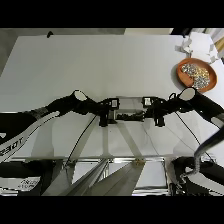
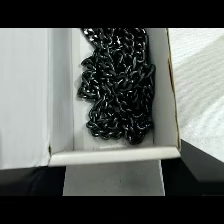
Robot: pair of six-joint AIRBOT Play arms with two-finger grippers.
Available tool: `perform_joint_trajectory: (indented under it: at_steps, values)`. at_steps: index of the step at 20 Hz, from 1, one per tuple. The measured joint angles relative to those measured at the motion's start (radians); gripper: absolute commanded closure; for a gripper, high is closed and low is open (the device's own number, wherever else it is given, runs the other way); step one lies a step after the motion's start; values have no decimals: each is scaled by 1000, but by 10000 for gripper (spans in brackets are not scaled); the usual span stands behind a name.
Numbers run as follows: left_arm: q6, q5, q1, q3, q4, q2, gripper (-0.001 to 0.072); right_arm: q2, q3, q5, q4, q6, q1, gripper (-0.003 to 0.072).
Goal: Fold the box and place the chain.
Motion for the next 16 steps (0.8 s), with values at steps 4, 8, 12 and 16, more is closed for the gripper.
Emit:
perform_joint_trajectory:
  at_steps: [4, 8, 12, 16]
  values:
    - [4, 2, -1, 0, -2, 0, 678, 3, 0, 19, -55, 51, 1, 670]
    - [3, 2, -1, 0, -2, 0, 678, 37, 0, 65, -121, 77, 1, 670]
    - [3, 1, -1, 0, -1, 0, 678, 106, 0, 106, -141, 89, 1, 670]
    - [3, 1, -1, 0, 0, 0, 678, 204, 13, 143, -89, 107, 6, 670]
